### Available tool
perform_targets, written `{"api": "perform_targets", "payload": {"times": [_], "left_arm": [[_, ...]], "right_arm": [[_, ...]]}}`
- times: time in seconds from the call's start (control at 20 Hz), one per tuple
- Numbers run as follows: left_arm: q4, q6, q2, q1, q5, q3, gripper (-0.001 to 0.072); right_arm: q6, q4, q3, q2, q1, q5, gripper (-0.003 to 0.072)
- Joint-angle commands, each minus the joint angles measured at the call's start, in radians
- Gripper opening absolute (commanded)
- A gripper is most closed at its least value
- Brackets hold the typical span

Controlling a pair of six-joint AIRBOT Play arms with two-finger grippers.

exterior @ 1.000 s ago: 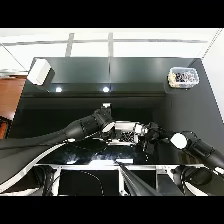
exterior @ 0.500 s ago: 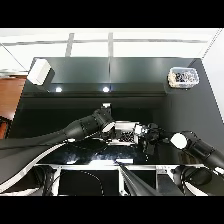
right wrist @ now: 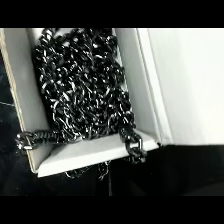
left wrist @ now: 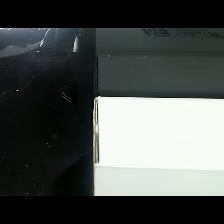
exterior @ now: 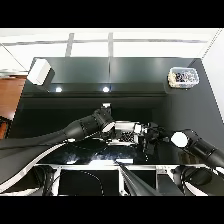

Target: Fold the box and place the chain.

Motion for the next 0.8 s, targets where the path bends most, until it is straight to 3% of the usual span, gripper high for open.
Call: {"api": "perform_targets", "payload": {"times": [0.0, 0.55, 0.75], "left_arm": [[0.001, 0.0, 0.0, 0.001, 0.0, 0.0, 0.0034], [0.001, 0.0, 0.0, 0.001, 0.001, 0.0, 0.0034], [0.0, 0.0, 0.0, 0.001, 0.003, 0.0, 0.0034]], "right_arm": [[0.053, -0.015, 0.03, 0.015, -0.002, 0.042, 0.0054], [0.15, -0.049, 0.211, 0.132, -0.185, 0.358, 0.0054], [0.175, 0.031, 0.298, 0.176, -0.19, 0.463, 0.0054]]}}
